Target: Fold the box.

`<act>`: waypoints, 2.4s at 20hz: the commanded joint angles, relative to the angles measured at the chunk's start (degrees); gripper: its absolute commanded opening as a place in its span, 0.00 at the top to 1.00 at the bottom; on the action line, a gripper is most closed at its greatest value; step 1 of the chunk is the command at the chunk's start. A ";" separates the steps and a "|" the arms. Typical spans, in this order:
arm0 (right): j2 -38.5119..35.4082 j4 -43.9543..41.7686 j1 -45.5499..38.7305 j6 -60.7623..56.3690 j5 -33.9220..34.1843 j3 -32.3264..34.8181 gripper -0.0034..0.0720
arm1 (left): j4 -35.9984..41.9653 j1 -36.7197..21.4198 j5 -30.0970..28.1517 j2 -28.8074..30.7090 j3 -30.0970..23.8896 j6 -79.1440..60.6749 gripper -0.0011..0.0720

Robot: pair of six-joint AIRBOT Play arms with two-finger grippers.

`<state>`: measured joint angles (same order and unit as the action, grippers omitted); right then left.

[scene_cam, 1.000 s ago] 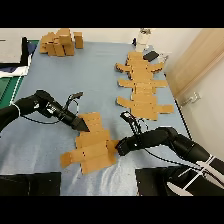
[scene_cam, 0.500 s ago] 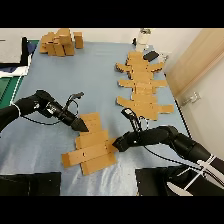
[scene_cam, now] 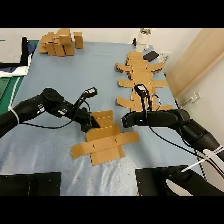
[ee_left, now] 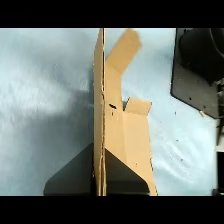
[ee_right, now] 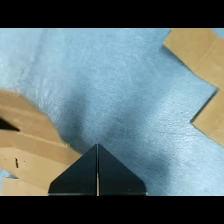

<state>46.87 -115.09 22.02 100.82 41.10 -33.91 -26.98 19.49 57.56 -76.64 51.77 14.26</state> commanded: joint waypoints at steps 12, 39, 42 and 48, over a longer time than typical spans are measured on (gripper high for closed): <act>4.31 -1.95 -0.85 -3.52 -1.81 -1.14 0.95 | -0.87 8.41 -13.99 6.71 -7.85 -12.44 0.96; 4.22 -1.66 -0.85 -3.32 -1.70 -1.14 0.95 | -0.02 11.23 -9.16 6.69 -11.23 -11.69 0.96; 2.91 -1.70 -0.85 -5.75 7.52 -1.27 0.95 | 0.00 11.26 -8.90 6.69 -11.23 -11.69 0.96; -9.70 14.93 9.11 -34.21 33.70 -1.18 0.95 | 0.02 11.26 -8.96 6.69 -11.23 -11.69 0.96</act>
<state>42.68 -108.66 25.85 81.80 62.37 -35.09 -27.03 30.72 48.51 -69.95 40.51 2.55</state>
